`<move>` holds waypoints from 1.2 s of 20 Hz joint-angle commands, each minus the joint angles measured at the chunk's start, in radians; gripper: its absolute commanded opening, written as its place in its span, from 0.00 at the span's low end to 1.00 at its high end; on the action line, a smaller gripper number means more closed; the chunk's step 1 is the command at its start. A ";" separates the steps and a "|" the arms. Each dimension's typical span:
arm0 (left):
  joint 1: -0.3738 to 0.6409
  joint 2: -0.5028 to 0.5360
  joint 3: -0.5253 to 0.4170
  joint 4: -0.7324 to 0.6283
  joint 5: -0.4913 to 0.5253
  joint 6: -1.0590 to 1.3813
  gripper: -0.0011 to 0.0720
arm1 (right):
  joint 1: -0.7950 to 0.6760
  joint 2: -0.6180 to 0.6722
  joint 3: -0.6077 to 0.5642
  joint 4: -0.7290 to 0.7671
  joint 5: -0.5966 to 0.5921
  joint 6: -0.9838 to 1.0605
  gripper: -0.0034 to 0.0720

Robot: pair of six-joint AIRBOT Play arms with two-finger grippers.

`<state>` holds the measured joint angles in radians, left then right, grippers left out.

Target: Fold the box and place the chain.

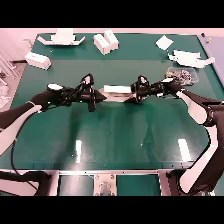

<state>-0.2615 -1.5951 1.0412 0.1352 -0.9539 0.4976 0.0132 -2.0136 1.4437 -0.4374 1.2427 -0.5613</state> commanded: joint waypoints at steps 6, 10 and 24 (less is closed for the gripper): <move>0.000 -0.133 0.145 -0.119 0.030 0.140 0.04 | 0.001 0.000 0.000 0.000 0.000 0.000 0.78; 0.000 -0.178 0.243 -0.144 0.066 0.148 0.04 | 0.001 0.000 0.000 0.000 0.000 0.000 0.78; 0.000 -0.334 0.360 -0.234 0.134 0.163 0.04 | 0.002 0.000 0.000 0.000 0.000 0.000 0.78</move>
<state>-0.2615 -1.9022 1.3895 -0.0772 -0.8562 0.6582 0.0139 -2.0136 1.4437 -0.4370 1.2423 -0.5610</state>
